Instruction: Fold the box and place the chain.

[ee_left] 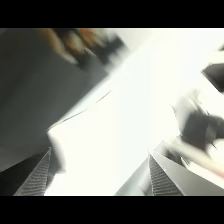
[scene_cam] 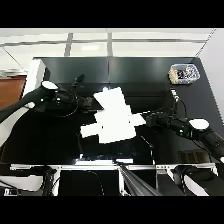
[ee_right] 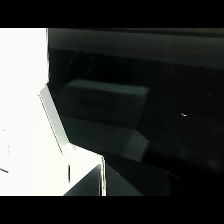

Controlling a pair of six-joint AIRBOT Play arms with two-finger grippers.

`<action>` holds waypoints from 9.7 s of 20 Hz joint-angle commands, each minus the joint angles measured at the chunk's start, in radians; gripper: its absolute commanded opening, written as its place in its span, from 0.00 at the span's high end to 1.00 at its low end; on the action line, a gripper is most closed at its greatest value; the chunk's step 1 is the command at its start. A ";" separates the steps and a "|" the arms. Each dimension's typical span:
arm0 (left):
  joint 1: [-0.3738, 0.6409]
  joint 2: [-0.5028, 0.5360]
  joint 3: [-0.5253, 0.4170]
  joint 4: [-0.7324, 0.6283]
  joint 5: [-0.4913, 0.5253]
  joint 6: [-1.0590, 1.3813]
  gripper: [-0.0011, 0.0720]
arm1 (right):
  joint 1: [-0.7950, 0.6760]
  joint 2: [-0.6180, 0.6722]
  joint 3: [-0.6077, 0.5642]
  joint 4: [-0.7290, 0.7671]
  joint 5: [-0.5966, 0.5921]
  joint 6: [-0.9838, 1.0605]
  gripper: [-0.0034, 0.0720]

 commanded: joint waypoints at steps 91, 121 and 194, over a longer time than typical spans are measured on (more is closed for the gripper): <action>-0.310 0.125 -0.014 0.480 0.369 0.747 0.95 | 0.182 -0.105 0.150 -0.721 0.145 -0.409 0.12; -0.316 0.106 -0.014 0.411 0.363 0.777 0.95 | 0.317 -0.154 0.149 -0.626 0.068 -0.513 0.01; -0.346 0.069 0.018 0.456 0.332 0.800 0.95 | 0.195 -0.405 0.266 -0.388 0.118 -0.822 0.02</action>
